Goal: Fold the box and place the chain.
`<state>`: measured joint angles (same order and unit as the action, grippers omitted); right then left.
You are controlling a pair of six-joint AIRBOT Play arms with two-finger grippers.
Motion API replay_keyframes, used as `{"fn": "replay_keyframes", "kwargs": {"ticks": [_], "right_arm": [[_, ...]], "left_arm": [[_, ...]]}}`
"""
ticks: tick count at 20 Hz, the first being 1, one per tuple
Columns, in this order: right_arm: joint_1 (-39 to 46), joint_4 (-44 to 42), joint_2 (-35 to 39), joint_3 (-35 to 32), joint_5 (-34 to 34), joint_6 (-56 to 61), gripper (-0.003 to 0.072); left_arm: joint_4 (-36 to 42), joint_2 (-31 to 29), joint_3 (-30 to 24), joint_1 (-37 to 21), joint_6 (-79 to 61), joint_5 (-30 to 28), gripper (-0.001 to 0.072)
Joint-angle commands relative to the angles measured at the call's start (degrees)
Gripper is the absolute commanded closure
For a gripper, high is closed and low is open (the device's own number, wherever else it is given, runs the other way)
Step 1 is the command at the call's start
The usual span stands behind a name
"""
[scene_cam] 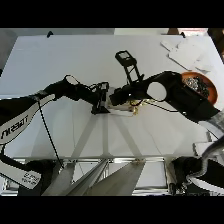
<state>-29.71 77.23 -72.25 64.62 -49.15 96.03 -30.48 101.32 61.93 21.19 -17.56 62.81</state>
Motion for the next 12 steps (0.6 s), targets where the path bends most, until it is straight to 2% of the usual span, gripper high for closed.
{"fn": "replay_keyframes", "kwargs": {"ticks": [1, 4, 8, 10, 11, 12], "right_arm": [[-1.3, 1.4, -4.5, 0.1, 2.8, 2.7, 0.0678], [-1.3, 9.0, -7.6, 0.1, 2.9, 12.1, 0.0678], [-1.4, 10.5, -8.4, 0.1, 2.4, 14.9, 0.066], [-1.4, 9.0, -8.3, 0.1, 0.4, 15.1, 0.0407], [-1.4, 9.1, -8.1, 0.1, -0.9, 15.1, 0.0363], [-1.3, 9.2, -7.6, 0.2, -2.2, 14.7, 0.0363]], "left_arm": [[0.0, 0.0, 0.0, 0.0, 0.0, 0.0, 0.05], [0.0, 0.0, 0.0, 0.0, 0.0, 0.0, 0.05], [0.0, 0.0, 0.0, 0.0, 0.0, 0.0, 0.05], [0.0, 0.0, 0.0, 0.0, 0.0, 0.0, 0.05], [0.0, 0.0, 0.0, 0.0, 0.0, 0.0, 0.05], [0.0, 0.0, 0.0, 0.0, 0.0, 0.0, 0.05]]}}
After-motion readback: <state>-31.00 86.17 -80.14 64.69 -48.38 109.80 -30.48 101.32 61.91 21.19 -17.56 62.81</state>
